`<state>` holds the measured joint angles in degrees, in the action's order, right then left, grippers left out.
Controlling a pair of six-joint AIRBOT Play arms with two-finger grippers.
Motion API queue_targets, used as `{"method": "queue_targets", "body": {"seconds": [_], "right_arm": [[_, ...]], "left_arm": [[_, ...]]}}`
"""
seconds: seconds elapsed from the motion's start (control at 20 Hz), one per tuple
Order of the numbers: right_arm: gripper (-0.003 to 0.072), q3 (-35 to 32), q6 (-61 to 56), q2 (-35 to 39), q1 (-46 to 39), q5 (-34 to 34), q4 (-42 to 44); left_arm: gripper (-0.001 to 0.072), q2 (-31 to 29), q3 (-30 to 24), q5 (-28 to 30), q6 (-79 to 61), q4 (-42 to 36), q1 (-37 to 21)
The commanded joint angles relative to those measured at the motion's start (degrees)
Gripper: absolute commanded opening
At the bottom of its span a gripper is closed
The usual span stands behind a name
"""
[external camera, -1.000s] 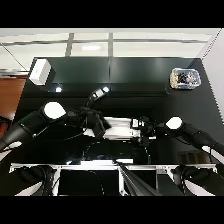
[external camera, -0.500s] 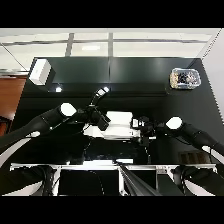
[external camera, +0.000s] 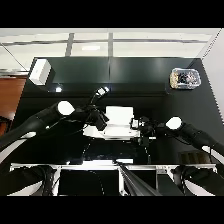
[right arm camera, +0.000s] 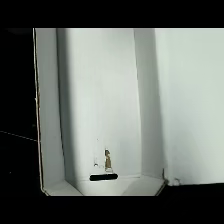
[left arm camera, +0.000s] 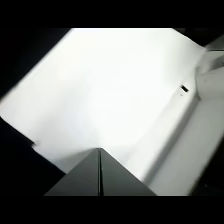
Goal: Fold the box and place the chain.
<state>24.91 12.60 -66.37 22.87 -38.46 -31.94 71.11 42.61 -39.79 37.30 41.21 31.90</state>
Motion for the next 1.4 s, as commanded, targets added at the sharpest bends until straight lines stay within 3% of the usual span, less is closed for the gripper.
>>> {"method": "queue_targets", "body": {"seconds": [0.0, 0.1, 0.2, 0.35, 0.4, 0.45, 0.5, 0.85, 0.95, 1.1, 1.35], "right_arm": [[0.0167, 0.0, 0.0, 0.0, 0.0, -0.1, 0.0], [0.0166, 0.0, 0.0, 0.0, 0.0, 0.0, 0.0], [0.0166, 0.0, 0.0, 0.0, 0.0, 0.0, 0.0], [0.0166, 0.0, 0.0, 0.0, 0.0, 0.0, 0.0], [0.0167, 0.0, 0.0, 0.0, 0.0, 0.0, 0.0], [0.0167, 0.0, 0.0, 0.0, 0.0, -0.1, 0.0], [0.0167, 0.0, 0.0, 0.0, 0.0, -0.1, 0.0], [0.0167, 0.0, 0.0, 0.0, 0.0, -0.1, 0.0], [0.0167, 0.0, 0.0, 0.0, 0.0, 0.0, 0.0], [0.0167, 0.0, 0.0, 0.0, 0.0, -0.1, 0.0], [0.0167, 0.0, 0.0, 0.0, 0.0, -0.1, 0.0]], "left_arm": [[0.0025, -9.2, -0.8, -3.5, 10.4, 12.7, -0.4], [0.003, -14.5, -5.4, -3.4, 12.2, 18.2, -2.9], [0.0029, -16.7, -9.3, -4.8, 9.0, 17.4, -6.5], [0.0033, -15.5, -10.1, -14.4, -10.3, 16.7, -7.2], [0.0206, -15.0, -10.1, -15.3, -17.0, 16.8, -6.8], [0.0632, -14.7, -10.1, -14.7, -22.4, 16.7, -6.1], [0.0709, -13.8, -9.5, -14.2, -26.1, 14.9, -5.8], [0.0709, -4.1, -8.1, -9.7, -40.0, 8.4, -5.4], [0.0706, -2.8, -7.9, -8.5, -40.0, 5.8, -5.2], [0.0703, -0.1, -6.9, -12.1, -42.1, 4.3, -4.8], [0.0685, 0.3, -6.8, -8.2, -42.2, 3.8, -4.1]]}}
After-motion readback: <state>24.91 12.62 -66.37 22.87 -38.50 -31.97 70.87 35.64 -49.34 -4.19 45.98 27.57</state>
